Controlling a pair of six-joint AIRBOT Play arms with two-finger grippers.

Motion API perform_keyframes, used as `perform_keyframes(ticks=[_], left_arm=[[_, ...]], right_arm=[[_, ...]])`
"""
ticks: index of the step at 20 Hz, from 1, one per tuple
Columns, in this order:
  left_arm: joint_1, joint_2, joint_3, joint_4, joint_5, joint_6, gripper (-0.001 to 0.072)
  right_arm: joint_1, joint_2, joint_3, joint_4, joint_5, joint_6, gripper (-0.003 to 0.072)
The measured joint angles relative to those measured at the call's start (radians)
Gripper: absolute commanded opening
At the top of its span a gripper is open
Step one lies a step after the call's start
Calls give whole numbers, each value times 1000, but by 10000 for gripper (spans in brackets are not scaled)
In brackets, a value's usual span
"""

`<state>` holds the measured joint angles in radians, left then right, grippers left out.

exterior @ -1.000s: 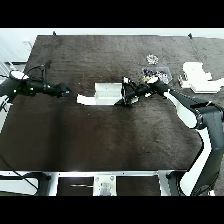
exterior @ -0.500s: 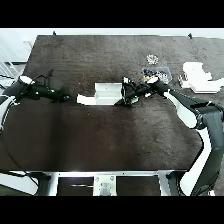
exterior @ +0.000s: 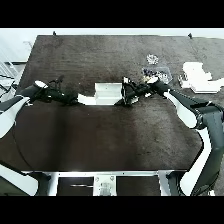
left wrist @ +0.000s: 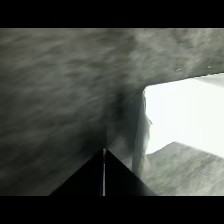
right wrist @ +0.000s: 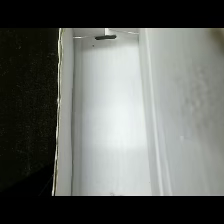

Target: Fold the box and place the chain.

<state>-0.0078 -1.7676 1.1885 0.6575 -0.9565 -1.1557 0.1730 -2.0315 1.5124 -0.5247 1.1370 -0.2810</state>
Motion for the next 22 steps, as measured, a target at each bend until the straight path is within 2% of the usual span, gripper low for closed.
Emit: perform_keyframes(ticks=[7, 9, 13, 14, 16, 18, 22], left_arm=[[-20, -10, 52, -45, -31, 27, 20], [-21, -10, 56, -62, -43, 43, 81], [-29, -10, 58, -102, -57, 82, 84], [-36, -10, 59, -109, -57, 90, 162], [-49, -10, 59, -119, -51, 99, 162], [-54, -10, 59, -137, -47, 108, 260], [-61, -6, 59, -196, -61, 142, 260]], right_arm=[[0, 0, 0, 0, 0, 0, 489], [0, 0, 0, 0, 0, 0, 489], [0, 0, 0, 0, 0, 0, 489], [0, 0, 0, 0, 0, 0, 489], [0, 0, 0, 0, 0, 0, 489], [0, 0, 0, 0, 0, 0, 489], [0, 0, 0, 0, 0, 0, 489]])
